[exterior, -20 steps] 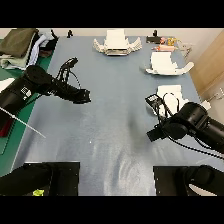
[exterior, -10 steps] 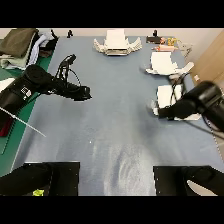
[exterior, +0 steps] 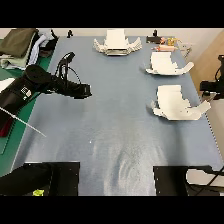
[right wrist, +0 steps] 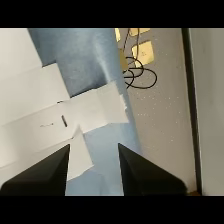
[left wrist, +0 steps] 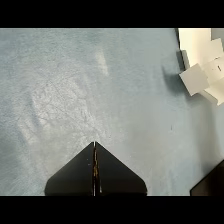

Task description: Fold the box.

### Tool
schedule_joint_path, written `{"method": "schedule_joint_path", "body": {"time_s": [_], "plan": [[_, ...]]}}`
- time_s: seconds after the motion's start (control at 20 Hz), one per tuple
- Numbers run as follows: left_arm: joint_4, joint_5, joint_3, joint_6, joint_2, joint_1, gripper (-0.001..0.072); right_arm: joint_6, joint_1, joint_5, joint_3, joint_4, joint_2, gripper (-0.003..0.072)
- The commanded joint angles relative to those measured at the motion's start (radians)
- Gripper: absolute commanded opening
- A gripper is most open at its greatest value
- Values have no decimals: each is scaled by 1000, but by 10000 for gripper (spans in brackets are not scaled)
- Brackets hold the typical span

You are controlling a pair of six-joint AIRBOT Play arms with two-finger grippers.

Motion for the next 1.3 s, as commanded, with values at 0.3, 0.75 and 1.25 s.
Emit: {"method": "schedule_joint_path", "body": {"time_s": [0.3, 0.75, 1.25], "plan": [[0, 10, 0, 0, 0, 0, 16, -245, -110, -80, 101, 92, -313, 456], [0, 5, 0, 0, 0, 0, 17, -426, -109, -167, 114, 483, -339, 2], [-10, -190, -1, -53, 16, 2, 16, -402, 78, -134, -160, 723, -109, 1]]}}
